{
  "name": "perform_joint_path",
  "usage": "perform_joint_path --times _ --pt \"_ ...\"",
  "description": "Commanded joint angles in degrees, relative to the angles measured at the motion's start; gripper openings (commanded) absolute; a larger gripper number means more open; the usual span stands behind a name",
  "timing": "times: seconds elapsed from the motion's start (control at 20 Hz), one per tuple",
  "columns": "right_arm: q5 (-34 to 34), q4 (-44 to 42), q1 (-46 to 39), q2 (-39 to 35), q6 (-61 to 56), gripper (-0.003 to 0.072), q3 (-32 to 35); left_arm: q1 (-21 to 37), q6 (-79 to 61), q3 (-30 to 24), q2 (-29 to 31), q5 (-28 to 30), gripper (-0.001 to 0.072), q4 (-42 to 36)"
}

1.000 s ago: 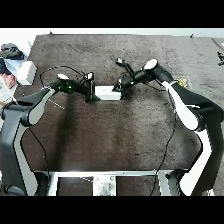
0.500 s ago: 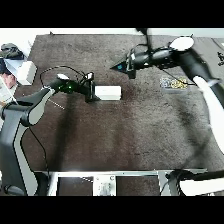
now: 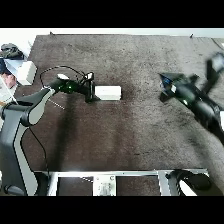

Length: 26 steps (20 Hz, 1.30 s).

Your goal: Fold the box and place the chain.

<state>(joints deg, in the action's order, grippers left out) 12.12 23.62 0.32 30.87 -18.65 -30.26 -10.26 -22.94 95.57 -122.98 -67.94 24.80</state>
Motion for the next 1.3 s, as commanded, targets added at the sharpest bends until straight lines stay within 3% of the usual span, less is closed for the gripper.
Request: perform_joint_path --times 0.0,0.2,0.7,0.8,0.9,1.0,1.1,1.25 --pt "-11.0 1.8 0.0 -14.9 -0.3 -0.0007 13.8 0.0 0.0 0.0 0.0 0.0 0.034 0.0" --pt "-11.7 5.1 0.0 -19.3 -0.3 -0.0007 19.9 0.0 0.0 0.0 0.0 0.0 0.034 0.0" --pt "-11.8 5.1 0.0 -19.3 -0.3 -0.0007 20.0 0.0 0.6 0.0 0.0 -1.8 0.0339 -0.3" --pt "-11.8 5.1 0.0 -19.3 -0.3 -0.0007 20.0 0.0 0.5 0.0 0.3 -2.5 0.0012 -2.1" --pt "-11.8 5.1 0.0 -19.3 -0.3 -0.0007 20.0 0.0 3.3 0.1 2.2 -2.4 0.0008 -6.9" --pt "-11.8 5.1 0.0 -19.3 -0.3 -0.0007 20.0 0.0 4.9 0.1 7.1 2.5 0.0007 -9.7" --pt "-11.8 5.1 0.0 -19.3 -0.3 -0.0007 20.0 0.8 7.9 0.1 14.1 12.4 0.0007 -9.6" --pt "-12.2 5.1 0.0 -19.3 -0.3 -0.0007 20.0 5.5 17.6 0.1 24.8 23.1 0.0006 -8.3"
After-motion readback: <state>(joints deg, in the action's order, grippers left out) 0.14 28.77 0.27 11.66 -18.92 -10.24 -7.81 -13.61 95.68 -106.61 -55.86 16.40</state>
